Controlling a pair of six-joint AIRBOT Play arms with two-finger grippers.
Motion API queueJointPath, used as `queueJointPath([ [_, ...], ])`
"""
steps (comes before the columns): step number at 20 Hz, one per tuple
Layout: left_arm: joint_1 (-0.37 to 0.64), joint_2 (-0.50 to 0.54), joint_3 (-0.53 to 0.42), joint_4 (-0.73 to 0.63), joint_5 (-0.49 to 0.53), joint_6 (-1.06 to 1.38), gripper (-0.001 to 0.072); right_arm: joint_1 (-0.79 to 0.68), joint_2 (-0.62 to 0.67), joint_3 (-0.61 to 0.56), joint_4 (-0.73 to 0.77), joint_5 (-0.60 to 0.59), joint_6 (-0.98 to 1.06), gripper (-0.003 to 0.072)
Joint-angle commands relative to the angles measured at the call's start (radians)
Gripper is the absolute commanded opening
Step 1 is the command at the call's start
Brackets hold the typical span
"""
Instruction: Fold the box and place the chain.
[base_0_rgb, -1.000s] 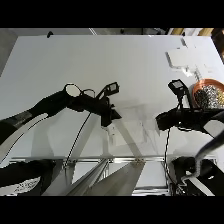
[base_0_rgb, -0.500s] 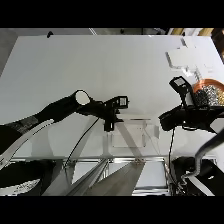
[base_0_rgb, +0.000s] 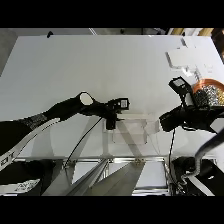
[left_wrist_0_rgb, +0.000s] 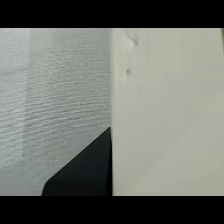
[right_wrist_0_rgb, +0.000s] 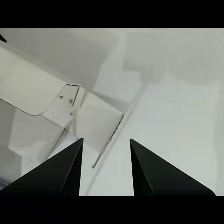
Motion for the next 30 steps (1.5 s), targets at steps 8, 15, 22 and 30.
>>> queueJointPath([
  [8,0.0,-0.003,-0.001,-0.003,0.055,0.02,0.0,0.001,0.0,0.001,0.0,0.004,-0.011,0.0296],
  [15,0.0,-0.002,-0.001,-0.003,0.044,0.019,0.0035,0.001,0.0,0.001,0.0,0.006,-0.126,0.029],
  [22,0.0,-0.002,-0.001,-0.003,0.043,0.019,0.0034,0.001,0.0,-0.089,0.163,0.019,-0.595,0.0016],
  [30,0.0,-0.002,-0.001,-0.003,0.042,0.019,0.0034,-0.004,0.002,-0.21,0.298,-0.01,-0.97,0.0018],
])
